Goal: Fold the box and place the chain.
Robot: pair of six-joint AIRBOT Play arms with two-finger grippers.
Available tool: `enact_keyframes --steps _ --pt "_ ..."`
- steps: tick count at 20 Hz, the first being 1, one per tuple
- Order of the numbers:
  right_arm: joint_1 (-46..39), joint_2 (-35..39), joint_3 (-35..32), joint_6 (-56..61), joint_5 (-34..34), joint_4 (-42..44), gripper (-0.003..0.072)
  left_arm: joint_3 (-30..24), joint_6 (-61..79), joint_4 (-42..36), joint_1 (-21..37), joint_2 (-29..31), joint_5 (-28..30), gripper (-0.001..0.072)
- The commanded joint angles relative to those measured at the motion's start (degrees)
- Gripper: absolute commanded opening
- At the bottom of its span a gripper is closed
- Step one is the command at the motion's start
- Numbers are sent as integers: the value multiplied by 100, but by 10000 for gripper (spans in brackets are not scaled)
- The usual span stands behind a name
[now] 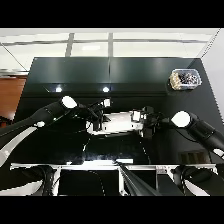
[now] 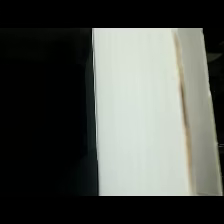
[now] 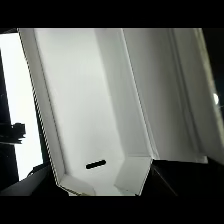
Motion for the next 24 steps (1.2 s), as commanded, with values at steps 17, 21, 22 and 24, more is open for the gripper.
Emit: enact_keyframes --steps 17,21,22,24 --pt "-345 -601 -17 -1099 605 1335 712 33 0 2 -2 15 -11 32" --pt "-345 -866 -17 -1259 599 1344 711 33 -4 2 -2 15 -17 32" --pt "-345 -901 -17 -1272 568 1355 712 33 -28 2 -2 15 -39 32" --pt "-348 -975 -17 -1272 501 1338 711 33 -31 2 -2 15 -129 32"
